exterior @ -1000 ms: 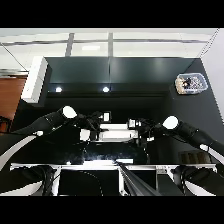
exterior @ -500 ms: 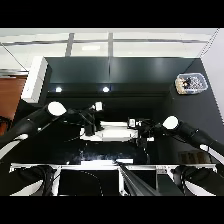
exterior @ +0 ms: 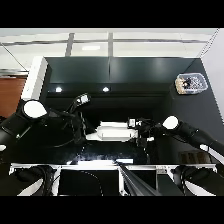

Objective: Fold the box and place the chain.

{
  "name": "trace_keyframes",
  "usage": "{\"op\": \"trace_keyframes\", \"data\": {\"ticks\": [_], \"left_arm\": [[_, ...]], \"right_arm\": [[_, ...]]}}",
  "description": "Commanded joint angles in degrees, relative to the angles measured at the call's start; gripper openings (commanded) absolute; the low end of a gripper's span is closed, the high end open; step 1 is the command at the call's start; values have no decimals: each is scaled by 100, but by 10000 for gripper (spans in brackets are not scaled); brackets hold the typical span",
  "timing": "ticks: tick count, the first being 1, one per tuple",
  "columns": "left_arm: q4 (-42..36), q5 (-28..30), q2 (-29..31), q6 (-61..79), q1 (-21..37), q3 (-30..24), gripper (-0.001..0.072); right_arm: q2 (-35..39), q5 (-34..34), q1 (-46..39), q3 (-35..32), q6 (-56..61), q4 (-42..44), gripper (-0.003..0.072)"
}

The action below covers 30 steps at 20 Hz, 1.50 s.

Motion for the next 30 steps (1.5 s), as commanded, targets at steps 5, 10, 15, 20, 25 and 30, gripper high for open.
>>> {"op": "trace_keyframes", "data": {"ticks": [5,10,15,20,25,30], "left_arm": [[-1825,1556,-782,-326,-667,-136,25],[-2194,2850,-1698,-264,-520,-57,22],[-584,2177,-2273,-1255,-743,149,21],[-315,2159,-2253,-1252,-776,538,21],[599,1537,-2026,-1545,-546,1220,21],[1880,782,-898,-2243,-59,1036,21]], "right_arm": [[0,7,2,-2,2,0,129],[0,9,2,-2,0,0,129],[0,7,2,-2,0,0,129],[0,7,2,-2,2,0,130],[0,7,2,-2,0,0,129],[0,7,2,-2,2,0,130]]}}
